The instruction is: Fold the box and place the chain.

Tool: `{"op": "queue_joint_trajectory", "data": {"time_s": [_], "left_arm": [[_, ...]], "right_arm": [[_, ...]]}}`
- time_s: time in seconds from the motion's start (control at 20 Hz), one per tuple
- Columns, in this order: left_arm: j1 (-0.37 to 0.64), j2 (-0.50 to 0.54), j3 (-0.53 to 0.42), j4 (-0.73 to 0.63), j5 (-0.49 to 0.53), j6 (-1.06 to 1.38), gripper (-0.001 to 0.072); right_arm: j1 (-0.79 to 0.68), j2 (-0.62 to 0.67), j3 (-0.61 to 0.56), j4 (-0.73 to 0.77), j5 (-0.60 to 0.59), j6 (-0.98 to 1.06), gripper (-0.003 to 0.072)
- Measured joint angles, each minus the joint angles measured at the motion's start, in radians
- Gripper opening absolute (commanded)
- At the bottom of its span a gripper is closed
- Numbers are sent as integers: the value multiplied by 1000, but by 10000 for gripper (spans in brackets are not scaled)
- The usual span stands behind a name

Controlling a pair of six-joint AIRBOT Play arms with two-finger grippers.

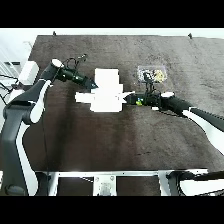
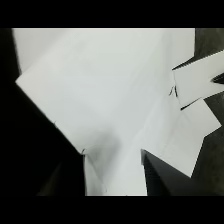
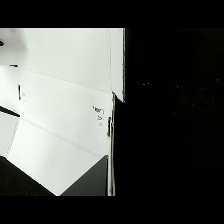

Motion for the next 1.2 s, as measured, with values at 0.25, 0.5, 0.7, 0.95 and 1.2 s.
{"op": "queue_joint_trajectory", "data": {"time_s": [0.25, 0.5, 0.7, 0.95, 1.2], "left_arm": [[0, -12, 0, -53, -7, 17, 468], [0, -23, 0, -64, -22, 27, 347], [0, -25, 0, -71, -32, 40, 47], [0, -26, 0, -96, -55, 96, 17], [0, -22, 0, -110, -158, 271, 12]], "right_arm": [[0, 0, 0, 0, 0, 0, 15], [0, 0, 0, 0, 0, 0, 15], [0, 0, 0, -1, 0, 0, 16], [0, 0, 0, -1, 0, 0, 421], [-18, 5, -3, -6, 14, -16, 455]]}}
